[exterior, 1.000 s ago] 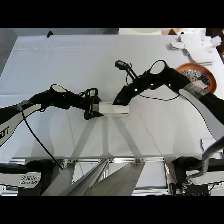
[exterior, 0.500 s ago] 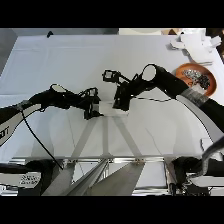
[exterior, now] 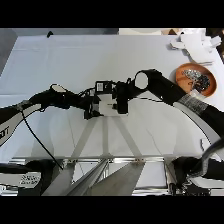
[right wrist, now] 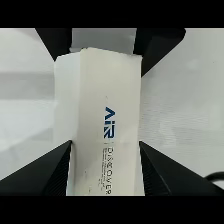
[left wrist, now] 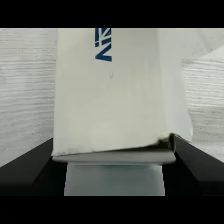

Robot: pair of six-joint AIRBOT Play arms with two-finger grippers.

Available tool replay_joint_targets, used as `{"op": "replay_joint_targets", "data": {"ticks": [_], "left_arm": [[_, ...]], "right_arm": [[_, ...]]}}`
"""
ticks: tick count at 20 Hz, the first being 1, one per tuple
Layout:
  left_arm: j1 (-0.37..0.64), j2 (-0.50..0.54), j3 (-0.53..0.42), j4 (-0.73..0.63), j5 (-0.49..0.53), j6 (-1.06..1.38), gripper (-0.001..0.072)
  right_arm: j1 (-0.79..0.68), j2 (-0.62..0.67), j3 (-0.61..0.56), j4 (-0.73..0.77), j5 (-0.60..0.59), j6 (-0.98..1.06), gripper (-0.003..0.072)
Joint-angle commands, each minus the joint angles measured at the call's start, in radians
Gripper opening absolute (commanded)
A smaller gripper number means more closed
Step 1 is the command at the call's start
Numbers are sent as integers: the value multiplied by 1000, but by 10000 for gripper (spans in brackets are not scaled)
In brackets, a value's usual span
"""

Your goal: Fold the box and place the chain.

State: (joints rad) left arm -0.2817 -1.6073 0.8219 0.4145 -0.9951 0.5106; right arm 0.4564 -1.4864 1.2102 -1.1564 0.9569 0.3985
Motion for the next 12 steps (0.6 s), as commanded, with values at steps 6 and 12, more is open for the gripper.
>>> {"op": "replay_joint_targets", "data": {"ticks": [6, 12], "left_arm": [[0, 1, 0, 2, -4, 1, 256], [0, 1, 0, 2, -4, 1, 256]], "right_arm": [[53, 59, -2, -108, -87, 43, 394], [53, 60, -49, -108, -90, 48, 88]]}}
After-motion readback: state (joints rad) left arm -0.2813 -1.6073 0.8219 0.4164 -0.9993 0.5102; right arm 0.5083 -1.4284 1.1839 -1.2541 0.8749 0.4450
